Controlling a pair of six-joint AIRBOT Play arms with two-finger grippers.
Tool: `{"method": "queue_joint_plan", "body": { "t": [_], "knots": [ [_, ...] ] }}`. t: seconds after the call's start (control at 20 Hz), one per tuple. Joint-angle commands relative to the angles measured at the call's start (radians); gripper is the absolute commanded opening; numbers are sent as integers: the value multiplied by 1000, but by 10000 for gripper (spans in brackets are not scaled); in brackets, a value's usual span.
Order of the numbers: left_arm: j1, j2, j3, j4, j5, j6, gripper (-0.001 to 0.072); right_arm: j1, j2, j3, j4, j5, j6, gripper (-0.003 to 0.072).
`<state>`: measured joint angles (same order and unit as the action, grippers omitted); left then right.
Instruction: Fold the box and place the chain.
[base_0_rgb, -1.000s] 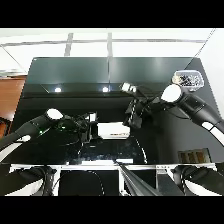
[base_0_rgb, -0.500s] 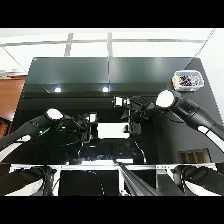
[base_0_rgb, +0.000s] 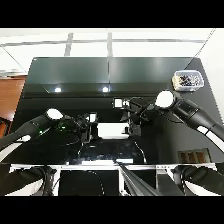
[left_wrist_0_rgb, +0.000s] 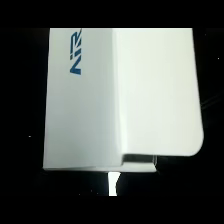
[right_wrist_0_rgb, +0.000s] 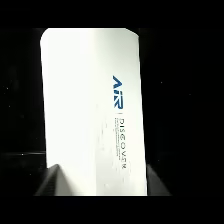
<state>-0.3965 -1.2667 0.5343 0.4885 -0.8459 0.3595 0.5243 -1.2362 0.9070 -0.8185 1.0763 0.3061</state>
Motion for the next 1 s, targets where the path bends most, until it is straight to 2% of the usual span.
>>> {"method": "queue_joint_plan", "body": {
  "t": [0.0, 0.05, 0.15, 0.25, 0.95],
  "knots": [
    [0, -1, 0, 0, 0, 0, 460, 1, -1, 0, -5, 17, 0, 449],
    [0, -1, 0, 0, 0, 0, 460, 1, -1, 0, -5, 21, 0, 417],
    [0, -1, 0, 0, 0, 0, 461, 1, -1, 0, -5, 23, 1, 400],
    [0, -1, 0, 0, 0, 0, 460, 1, -1, 0, -5, 27, 1, 140],
    [0, -1, 0, 0, 0, 0, 460, 1, -1, 0, -31, 41, 4, 127]
  ]
}}
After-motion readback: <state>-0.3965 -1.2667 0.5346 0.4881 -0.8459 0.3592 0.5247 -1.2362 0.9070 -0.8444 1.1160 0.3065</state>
